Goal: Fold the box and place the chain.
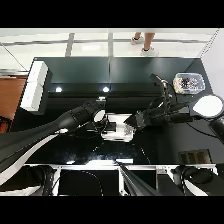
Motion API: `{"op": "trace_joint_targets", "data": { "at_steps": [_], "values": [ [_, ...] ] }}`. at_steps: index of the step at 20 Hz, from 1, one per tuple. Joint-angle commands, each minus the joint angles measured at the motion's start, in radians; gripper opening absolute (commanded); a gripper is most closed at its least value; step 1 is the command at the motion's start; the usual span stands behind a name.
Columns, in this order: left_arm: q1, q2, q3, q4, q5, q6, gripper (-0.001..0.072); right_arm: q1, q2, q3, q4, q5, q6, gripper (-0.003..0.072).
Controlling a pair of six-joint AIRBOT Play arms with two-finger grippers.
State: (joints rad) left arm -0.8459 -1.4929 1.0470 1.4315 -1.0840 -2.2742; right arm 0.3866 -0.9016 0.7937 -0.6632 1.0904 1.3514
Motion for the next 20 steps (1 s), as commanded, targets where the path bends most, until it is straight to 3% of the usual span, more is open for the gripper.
{"op": "trace_joint_targets", "data": {
  "at_steps": [1, 5, 7, 8, 9, 11, 13, 16, 20],
  "values": [
    [0.0, 0.0, 0.0, -0.001, 0.001, 0.0, 0.003, -0.091, 0.002, 0.004, -0.114, 0.029, 0.004, 0.046],
    [0.0, 0.0, 0.0, -0.001, 0.001, 0.0, 0.003, -0.268, 0.005, -0.02, -0.448, -0.003, -0.082, 0.046],
    [0.0, 0.0, 0.0, -0.001, 0.002, 0.0, 0.003, -0.277, 0.005, -0.089, -0.528, -0.097, -0.218, 0.0462],
    [0.0, 0.0, 0.0, -0.001, 0.002, 0.0, 0.0029, -0.275, 0.005, -0.122, -0.518, -0.161, -0.298, 0.0661],
    [0.0, 0.0, 0.0, -0.001, 0.001, 0.0, 0.003, -0.268, 0.004, -0.151, -0.501, -0.221, -0.394, 0.072],
    [0.0, 0.0, 0.0, -0.001, 0.001, 0.0, 0.003, -0.244, -0.006, -0.192, -0.452, -0.311, -0.642, 0.072],
    [0.0, 0.0, 0.0, -0.001, 0.001, 0.0, 0.003, -0.216, -0.044, -0.2, -0.393, -0.3, -0.974, 0.072],
    [0.0, 0.0, 0.0, -0.001, 0.001, 0.0, 0.003, -0.21, -0.153, -0.2, -0.143, -0.298, -1.265, 0.072],
    [0.0, 0.0, 0.0, -0.001, 0.002, 0.0, 0.003, -0.21, -0.266, -0.2, 0.005, -0.285, -1.463, 0.072]
  ]
}}
